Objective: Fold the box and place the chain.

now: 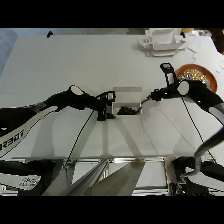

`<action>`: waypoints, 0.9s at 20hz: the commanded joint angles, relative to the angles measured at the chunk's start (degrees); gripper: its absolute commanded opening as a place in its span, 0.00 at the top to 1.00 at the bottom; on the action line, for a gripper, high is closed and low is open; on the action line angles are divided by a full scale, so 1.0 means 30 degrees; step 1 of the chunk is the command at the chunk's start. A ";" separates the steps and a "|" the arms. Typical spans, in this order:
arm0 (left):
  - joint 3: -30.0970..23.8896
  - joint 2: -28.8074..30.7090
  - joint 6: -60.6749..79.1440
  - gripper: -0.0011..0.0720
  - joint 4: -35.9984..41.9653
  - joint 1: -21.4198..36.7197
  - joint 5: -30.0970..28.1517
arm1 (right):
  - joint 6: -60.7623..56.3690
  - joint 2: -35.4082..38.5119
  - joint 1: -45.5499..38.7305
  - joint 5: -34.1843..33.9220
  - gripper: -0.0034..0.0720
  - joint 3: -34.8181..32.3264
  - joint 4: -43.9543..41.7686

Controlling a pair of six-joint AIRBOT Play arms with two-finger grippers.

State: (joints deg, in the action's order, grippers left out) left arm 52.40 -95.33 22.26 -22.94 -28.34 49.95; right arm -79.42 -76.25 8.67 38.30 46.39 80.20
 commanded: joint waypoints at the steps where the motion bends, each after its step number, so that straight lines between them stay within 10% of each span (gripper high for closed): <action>1: -0.0007 0.0015 0.0000 0.97 0.0000 0.0007 0.0000 | 0.0211 -0.1013 0.0219 -0.0736 0.59 0.0007 0.0277; 11: -0.0007 0.0015 0.0000 0.97 0.0000 0.0007 0.0000 | 0.0423 -0.1574 0.1020 -0.1188 0.61 0.0007 0.0342; 14: -0.0007 0.0015 0.0000 0.97 0.0000 0.0007 0.0000 | 0.0423 -0.1858 0.1020 -0.0801 0.93 0.0015 0.0342; 18: -0.0007 0.0015 0.0000 0.97 0.0000 0.0007 0.0000 | 0.0430 0.0335 0.1013 -0.0393 0.93 0.0015 0.0721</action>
